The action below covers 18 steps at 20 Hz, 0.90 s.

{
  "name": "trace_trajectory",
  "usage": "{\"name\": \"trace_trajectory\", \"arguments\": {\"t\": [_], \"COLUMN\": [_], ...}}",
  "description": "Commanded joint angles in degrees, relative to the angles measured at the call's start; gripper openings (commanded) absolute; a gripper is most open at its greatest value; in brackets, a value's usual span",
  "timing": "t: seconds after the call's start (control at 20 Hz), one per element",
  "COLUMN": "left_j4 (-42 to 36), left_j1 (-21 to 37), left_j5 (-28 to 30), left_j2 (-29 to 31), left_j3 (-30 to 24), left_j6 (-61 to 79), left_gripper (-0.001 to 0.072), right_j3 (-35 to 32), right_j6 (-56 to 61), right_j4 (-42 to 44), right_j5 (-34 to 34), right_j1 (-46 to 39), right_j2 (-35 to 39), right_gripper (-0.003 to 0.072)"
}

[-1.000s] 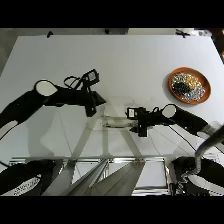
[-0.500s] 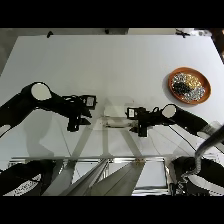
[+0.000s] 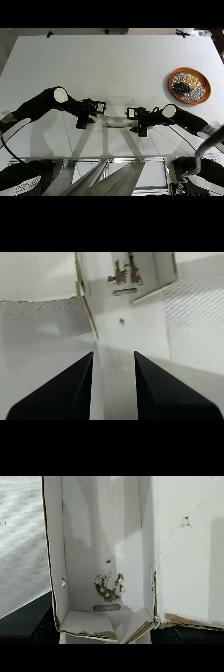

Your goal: Fold the box and place the chain.

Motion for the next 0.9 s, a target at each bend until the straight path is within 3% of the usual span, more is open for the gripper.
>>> {"name": "trace_trajectory", "arguments": {"t": [0.0, 0.85], "left_j4": [-0.1, -6.3], "left_j1": [-0.2, -6.7], "left_j5": [4.5, 1.8], "left_j2": [-2.7, -3.3], "left_j3": [0.0, 0.0], "left_j6": [1.9, 4.8], "left_gripper": [0.0292, 0.0265], "right_j3": [0.0, 0.0], "right_j6": [0.0, 0.0], "right_j4": [0.0, 0.0], "right_j5": [0.0, 0.0], "right_j1": [0.0, 0.0], "right_j2": [0.0, 0.0], "right_gripper": [0.0399, 0.0399]}}
